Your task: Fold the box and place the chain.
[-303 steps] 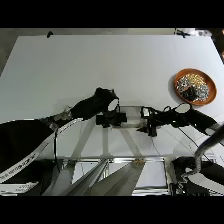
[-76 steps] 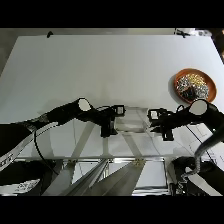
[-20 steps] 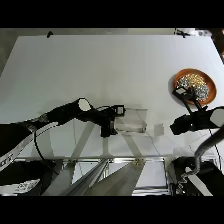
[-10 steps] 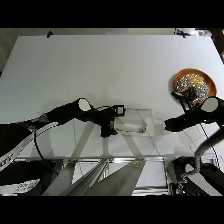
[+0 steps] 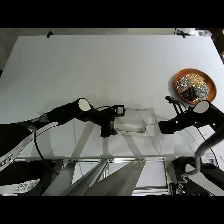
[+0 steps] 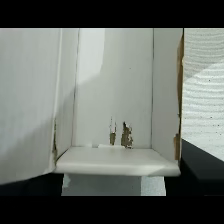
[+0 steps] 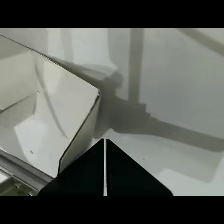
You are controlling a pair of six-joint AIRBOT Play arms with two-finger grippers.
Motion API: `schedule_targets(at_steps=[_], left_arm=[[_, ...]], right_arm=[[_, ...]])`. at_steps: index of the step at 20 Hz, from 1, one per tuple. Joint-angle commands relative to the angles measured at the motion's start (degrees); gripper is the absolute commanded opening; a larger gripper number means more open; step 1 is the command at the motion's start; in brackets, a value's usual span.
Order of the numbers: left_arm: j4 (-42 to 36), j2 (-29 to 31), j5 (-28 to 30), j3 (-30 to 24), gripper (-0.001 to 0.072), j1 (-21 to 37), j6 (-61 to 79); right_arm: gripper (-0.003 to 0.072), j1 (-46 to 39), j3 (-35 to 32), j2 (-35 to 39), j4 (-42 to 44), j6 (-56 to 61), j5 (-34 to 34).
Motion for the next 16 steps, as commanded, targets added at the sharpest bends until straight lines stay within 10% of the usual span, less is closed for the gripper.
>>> schedule_targets(at_steps=[1,16], left_arm=[[0.0,0.0,0.0,0.0,0.0211,0.1,0.0],[0.0,0.0,0.0,0.0,0.0211,0.1,0.0]], right_arm=[[0.001,0.0,-2.5,-0.2,8.3,-4.5,-2.5],[0.0178,0.0,1.9,-0.1,20.9,-6.7,7.5]])
